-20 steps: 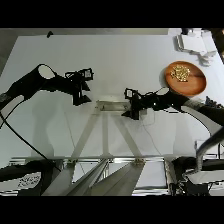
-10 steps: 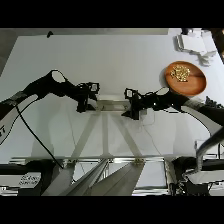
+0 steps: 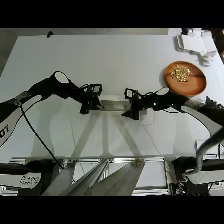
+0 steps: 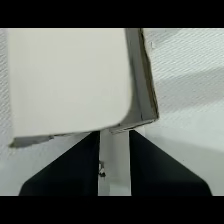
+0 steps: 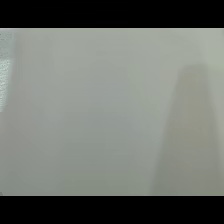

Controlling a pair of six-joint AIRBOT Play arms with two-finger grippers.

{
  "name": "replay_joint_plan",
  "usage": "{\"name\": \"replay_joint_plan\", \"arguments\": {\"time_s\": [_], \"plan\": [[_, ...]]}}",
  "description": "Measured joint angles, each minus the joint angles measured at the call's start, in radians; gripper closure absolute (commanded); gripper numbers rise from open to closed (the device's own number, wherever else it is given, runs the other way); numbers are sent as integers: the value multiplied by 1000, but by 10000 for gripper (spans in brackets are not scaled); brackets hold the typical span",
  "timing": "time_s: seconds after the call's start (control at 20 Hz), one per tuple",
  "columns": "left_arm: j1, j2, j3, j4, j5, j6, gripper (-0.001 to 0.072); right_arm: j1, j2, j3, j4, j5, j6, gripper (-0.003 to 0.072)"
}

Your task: Fold the box and place the chain.

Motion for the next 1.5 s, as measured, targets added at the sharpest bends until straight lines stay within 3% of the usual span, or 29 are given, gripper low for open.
{"name": "replay_joint_plan", "arguments": {"time_s": [0.1,0.25,0.35,0.4,0.5,0.6,0.75,1.0,1.05,1.25,1.5], "plan": [[0,0,0,-29,6,1,559,0,0,0,0,1,0,225],[-1,0,0,-68,10,2,533,0,0,0,0,1,0,225],[-3,-1,0,-85,10,0,280,0,0,0,0,0,0,225],[-3,-1,0,-89,9,-1,215,0,0,0,0,0,0,225],[-5,-1,0,-92,9,-5,201,0,0,0,0,0,0,225],[-6,0,0,-93,6,-24,283,0,0,0,0,0,0,225],[-2,23,0,-61,-2,-94,555,0,0,0,0,0,0,225],[85,130,0,12,-45,-240,586,0,0,0,0,0,0,225],[112,154,0,24,-55,-280,703,0,0,0,0,0,0,225],[227,231,0,72,-61,-527,701,0,0,0,0,0,0,225],[286,222,0,228,-61,-959,699,0,0,0,0,0,0,225]]}}
